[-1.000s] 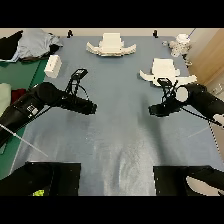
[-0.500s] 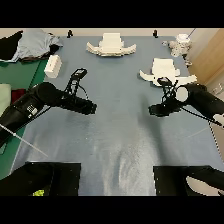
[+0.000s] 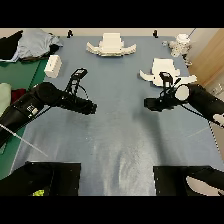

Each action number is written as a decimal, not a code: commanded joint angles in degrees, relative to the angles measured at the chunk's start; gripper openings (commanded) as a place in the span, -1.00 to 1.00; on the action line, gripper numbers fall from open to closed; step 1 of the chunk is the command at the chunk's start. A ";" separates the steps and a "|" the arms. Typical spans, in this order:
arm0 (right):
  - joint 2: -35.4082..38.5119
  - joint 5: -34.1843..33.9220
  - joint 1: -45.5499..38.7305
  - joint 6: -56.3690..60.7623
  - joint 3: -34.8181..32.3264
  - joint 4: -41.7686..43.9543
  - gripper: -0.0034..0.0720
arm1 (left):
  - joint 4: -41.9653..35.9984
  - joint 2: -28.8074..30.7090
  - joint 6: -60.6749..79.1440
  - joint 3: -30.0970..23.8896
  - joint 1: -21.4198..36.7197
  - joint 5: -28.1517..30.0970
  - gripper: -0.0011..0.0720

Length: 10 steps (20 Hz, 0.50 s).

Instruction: Fold the box.

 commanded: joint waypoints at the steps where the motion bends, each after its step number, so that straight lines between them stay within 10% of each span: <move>1: -0.24 -4.26 0.02 1.18 0.11 8.24 -0.86 | 0.00 0.02 0.02 0.00 -0.04 0.00 -0.93; 5: -4.79 -1.68 -9.84 5.62 10.27 -7.39 -0.85 | 0.00 0.02 0.02 0.00 -0.04 0.04 -0.93; 7: -10.67 0.24 -19.96 4.72 20.59 -9.79 -0.16 | 0.00 0.02 0.02 0.00 -0.04 0.02 -0.93; 10: -23.85 3.91 -34.67 -3.10 38.99 -5.22 0.10 | 0.00 0.02 0.02 0.00 -0.02 0.04 -0.93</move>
